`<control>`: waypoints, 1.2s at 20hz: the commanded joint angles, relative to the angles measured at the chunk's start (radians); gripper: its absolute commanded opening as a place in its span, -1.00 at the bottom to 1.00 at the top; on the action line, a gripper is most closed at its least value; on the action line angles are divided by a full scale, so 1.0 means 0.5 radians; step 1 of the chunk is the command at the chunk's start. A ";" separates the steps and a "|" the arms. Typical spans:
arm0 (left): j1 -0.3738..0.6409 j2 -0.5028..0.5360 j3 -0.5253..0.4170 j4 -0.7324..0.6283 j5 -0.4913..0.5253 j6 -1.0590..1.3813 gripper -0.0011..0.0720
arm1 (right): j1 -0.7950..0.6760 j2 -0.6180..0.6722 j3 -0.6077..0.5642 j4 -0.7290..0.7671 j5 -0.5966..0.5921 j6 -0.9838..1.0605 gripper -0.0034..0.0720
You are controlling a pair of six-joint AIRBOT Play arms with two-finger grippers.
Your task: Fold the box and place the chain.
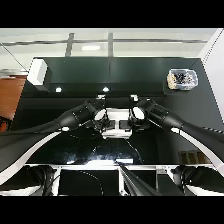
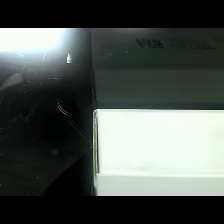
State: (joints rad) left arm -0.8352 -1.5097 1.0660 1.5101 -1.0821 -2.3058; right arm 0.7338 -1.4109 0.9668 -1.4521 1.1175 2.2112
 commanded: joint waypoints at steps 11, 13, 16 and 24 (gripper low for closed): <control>0.000 0.000 0.002 -0.008 0.008 -0.004 -0.89 | -0.047 0.419 0.102 -0.065 0.200 -0.217 0.11; 0.000 0.000 0.002 -0.008 0.008 -0.004 -0.89 | -0.127 0.577 0.102 -0.176 0.290 -0.268 0.11; 0.000 0.000 0.002 -0.008 0.005 -0.004 -0.89 | -0.323 0.800 0.102 -0.365 0.328 -0.396 0.11; 0.001 0.000 0.002 -0.008 0.011 -0.004 -0.89 | -1.188 0.694 0.071 -0.932 -0.245 -0.698 0.75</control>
